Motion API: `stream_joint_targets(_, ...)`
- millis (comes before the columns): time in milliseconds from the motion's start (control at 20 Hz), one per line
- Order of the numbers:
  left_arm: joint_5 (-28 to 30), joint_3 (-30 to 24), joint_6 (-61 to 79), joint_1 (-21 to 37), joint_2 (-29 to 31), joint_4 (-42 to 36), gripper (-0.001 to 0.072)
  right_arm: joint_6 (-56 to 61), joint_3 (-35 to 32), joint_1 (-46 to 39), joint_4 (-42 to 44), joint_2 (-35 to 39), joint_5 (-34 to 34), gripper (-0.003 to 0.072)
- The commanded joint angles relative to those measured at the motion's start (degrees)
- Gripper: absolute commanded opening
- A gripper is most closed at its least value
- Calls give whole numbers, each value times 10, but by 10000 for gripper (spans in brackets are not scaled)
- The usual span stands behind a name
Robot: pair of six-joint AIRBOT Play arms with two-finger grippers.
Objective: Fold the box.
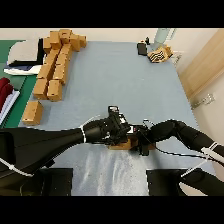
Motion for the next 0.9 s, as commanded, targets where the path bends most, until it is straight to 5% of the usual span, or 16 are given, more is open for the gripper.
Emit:
stream_joint_targets(0, -1, 0, 0, -1, 0, 5, 15, 0, 0, 0, 0, 0, 0, 500)
stream_joint_targets(300, -6, 0, 0, -1, 0, 0, 18, 0, 0, 0, 0, 0, 0, 500)
stream_joint_targets(350, -9, 0, 5, 0, 0, -6, 123, 0, 0, 0, 0, 0, 0, 500)
stream_joint_targets(400, -13, 0, 5, 0, 0, -8, 423, 0, 0, 0, 0, 0, 0, 500)
stream_joint_targets(450, -16, 0, 3, 0, 0, -8, 501, 0, 0, 0, 0, 0, 0, 500)
stream_joint_targets(850, -64, 41, 48, 28, 1, -63, 499, 0, 0, 0, 0, 0, 0, 500)
